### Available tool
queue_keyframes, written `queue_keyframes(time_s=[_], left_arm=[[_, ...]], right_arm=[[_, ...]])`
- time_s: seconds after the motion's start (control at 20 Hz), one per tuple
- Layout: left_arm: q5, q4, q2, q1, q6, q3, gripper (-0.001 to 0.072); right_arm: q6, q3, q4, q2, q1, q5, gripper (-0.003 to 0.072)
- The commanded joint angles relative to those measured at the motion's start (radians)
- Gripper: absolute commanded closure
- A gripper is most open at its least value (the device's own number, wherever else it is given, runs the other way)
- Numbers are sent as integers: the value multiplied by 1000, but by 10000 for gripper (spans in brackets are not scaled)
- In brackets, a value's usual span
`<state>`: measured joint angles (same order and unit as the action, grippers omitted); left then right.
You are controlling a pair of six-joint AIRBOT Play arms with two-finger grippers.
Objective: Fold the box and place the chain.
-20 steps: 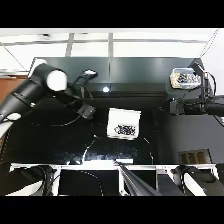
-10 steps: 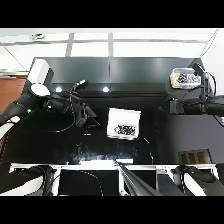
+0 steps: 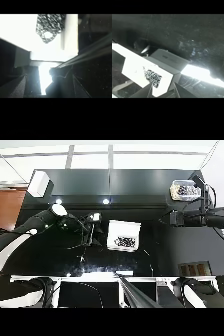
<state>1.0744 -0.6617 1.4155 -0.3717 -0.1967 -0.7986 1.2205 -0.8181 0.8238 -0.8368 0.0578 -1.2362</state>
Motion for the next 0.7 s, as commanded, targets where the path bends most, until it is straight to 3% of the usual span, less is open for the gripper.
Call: queue_keyframes(time_s=[0.0,0.65], left_arm=[[-28,41,31,-32,-54,1,3],[-70,107,59,-89,-30,1,3]], right_arm=[[2,-1,-1,0,0,5,362],[2,-1,-3,0,0,9,363]])
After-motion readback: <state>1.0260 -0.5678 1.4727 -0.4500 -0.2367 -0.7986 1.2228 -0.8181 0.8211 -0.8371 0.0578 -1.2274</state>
